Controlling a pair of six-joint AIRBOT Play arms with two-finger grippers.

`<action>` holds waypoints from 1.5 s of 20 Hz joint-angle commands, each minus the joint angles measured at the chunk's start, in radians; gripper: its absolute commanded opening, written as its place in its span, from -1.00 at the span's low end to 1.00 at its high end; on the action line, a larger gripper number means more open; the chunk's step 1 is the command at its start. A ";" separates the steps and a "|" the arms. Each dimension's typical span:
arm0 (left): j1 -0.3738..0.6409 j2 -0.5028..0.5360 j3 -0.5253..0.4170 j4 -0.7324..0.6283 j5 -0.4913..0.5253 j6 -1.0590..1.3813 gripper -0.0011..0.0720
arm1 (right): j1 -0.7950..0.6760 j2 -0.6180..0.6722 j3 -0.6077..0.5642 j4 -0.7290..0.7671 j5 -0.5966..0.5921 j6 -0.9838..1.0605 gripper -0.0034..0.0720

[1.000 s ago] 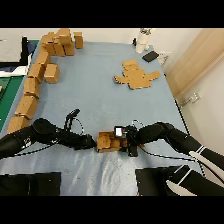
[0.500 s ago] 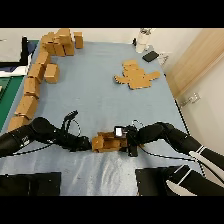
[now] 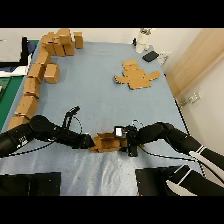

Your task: Fold the box.

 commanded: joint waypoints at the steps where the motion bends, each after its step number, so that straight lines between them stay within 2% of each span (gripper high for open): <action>1: -0.021 -0.020 0.002 -0.066 0.044 0.053 0.00 | 0.001 0.001 0.000 0.000 0.000 0.000 0.44; 7: -0.022 -0.060 0.002 -0.114 0.074 0.051 0.00 | 0.001 0.001 0.000 0.000 0.000 0.000 0.44; 9: -0.022 -0.060 0.001 -0.146 0.114 0.051 0.01 | 0.001 0.001 0.000 0.000 0.000 0.000 0.44; 10: -0.023 -0.060 0.001 -0.152 0.116 0.053 0.37 | 0.001 0.001 0.000 0.000 0.000 0.000 0.44; 11: -0.023 -0.061 0.001 -0.151 0.109 0.053 0.51 | 0.001 0.001 0.000 0.000 0.000 0.000 0.44; 14: -0.059 -0.061 0.003 -0.151 0.113 0.079 0.51 | 0.001 0.001 0.000 0.000 0.000 0.000 0.44; 15: -0.073 -0.061 0.005 -0.151 0.126 0.077 0.45 | 0.001 0.001 0.000 0.000 0.000 0.000 0.44; 16: -0.086 -0.061 0.005 -0.148 0.150 0.066 0.30 | 0.001 0.001 0.000 0.000 0.000 0.000 0.44; 17: -0.097 -0.061 0.005 -0.133 0.171 0.038 0.29 | 0.001 0.001 0.000 0.000 0.000 0.000 0.44; 24: -0.167 -0.061 0.064 0.127 0.191 -0.261 0.29 | 0.001 0.001 0.000 0.000 0.000 0.000 0.44; 25: -0.181 -0.062 0.078 0.180 0.198 -0.321 0.26 | 0.001 0.001 0.000 0.000 0.000 0.000 0.44; 26: -0.200 -0.062 0.094 0.248 0.204 -0.382 0.14 | 0.001 0.001 0.000 0.000 0.000 0.000 0.44; 30: -0.288 -0.063 0.140 0.491 0.204 -0.642 0.14 | 0.001 0.001 0.000 0.000 0.000 0.000 0.44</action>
